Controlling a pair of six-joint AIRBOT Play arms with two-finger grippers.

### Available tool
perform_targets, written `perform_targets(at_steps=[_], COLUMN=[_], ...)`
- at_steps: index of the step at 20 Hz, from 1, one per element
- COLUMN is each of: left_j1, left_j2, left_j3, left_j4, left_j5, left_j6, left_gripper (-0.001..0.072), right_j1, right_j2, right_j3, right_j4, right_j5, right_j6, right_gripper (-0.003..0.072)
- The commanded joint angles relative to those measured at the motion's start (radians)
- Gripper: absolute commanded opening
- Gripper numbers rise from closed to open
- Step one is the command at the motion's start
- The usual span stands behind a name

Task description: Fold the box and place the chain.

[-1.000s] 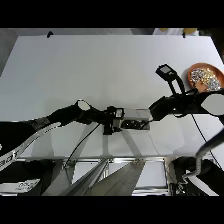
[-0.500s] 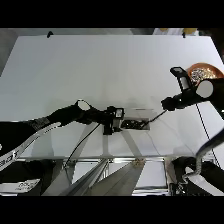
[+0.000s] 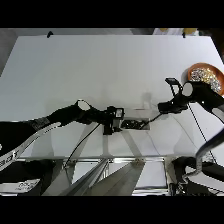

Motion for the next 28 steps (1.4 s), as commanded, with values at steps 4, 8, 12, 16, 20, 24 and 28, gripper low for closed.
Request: perform_targets(at_steps=[4,8,12,16,20,24,28], left_j1=[0.000,0.000,0.000,0.000,0.000,0.000,0.000], left_j2=[0.001,0.001,0.001,0.001,0.001,0.001,0.001], left_j3=[0.001,0.000,0.001,0.001,0.001,0.001,0.001], left_j4=[0.000,0.000,0.000,0.000,0.000,0.000,0.000], left_j5=[0.000,0.000,0.000,0.000,-0.002,-0.006,-0.007], left_j6=[0.000,0.000,0.000,0.000,0.000,0.000,0.000], left_gripper=[0.0313,0.0313,0.0313,0.0313,0.0313,0.0313,0.0313], right_j1=[-0.001,0.000,0.000,0.079,0.222,0.328,0.453], right_j2=[-0.046,-0.004,0.169,0.409,0.594,0.636,0.614], right_j3=[-0.006,-0.006,-0.006,-0.006,-0.006,-0.006,-0.006], right_j4=[-0.004,-0.008,-0.003,0.004,0.119,0.368,0.420], right_j5=[-0.042,-0.016,0.052,0.184,0.264,0.130,0.024], right_j6=[0.025,-0.014,-0.032,-0.032,-0.031,-0.031,-0.031], right_gripper=[0.0155,0.0021,0.0021,0.0021,0.0021,0.0021,0.0021])
